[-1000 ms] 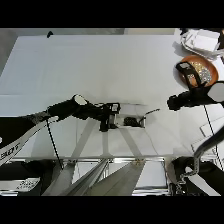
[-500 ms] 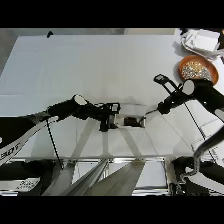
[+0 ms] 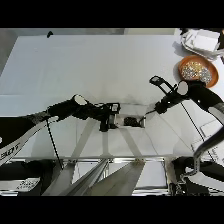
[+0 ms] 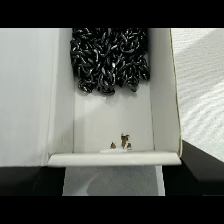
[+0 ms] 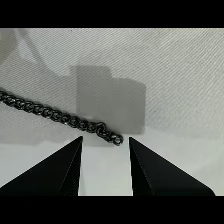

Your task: Fold the box and place the chain.

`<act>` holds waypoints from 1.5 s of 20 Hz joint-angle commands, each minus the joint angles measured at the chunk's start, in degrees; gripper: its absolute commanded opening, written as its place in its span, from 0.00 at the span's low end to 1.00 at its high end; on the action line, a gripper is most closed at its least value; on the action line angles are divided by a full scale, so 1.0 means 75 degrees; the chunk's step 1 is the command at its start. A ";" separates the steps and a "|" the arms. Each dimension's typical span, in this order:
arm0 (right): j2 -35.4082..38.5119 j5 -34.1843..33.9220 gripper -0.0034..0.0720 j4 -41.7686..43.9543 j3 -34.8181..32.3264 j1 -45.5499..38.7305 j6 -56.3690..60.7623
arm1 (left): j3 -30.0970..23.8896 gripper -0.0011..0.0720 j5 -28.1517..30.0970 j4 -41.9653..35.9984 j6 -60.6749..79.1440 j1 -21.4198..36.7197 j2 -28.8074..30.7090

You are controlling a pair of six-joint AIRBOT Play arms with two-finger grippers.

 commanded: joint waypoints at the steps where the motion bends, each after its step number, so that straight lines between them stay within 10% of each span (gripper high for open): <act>1: -0.0184 -0.0061 0.43 -0.0003 -0.0006 0.0009 -0.0017 | 0.0009 0.47 0.0003 0.0003 0.0000 0.0003 0.0003; 13: -0.0463 0.0114 0.06 0.0000 -0.0003 0.0009 -0.0006 | 0.0009 0.47 0.0000 0.0003 0.0000 0.0003 0.0003; 30: 0.3468 0.1507 0.06 0.1716 -0.0003 0.0009 -0.0557 | 0.0009 0.47 0.0003 0.0000 0.0000 0.0003 0.0003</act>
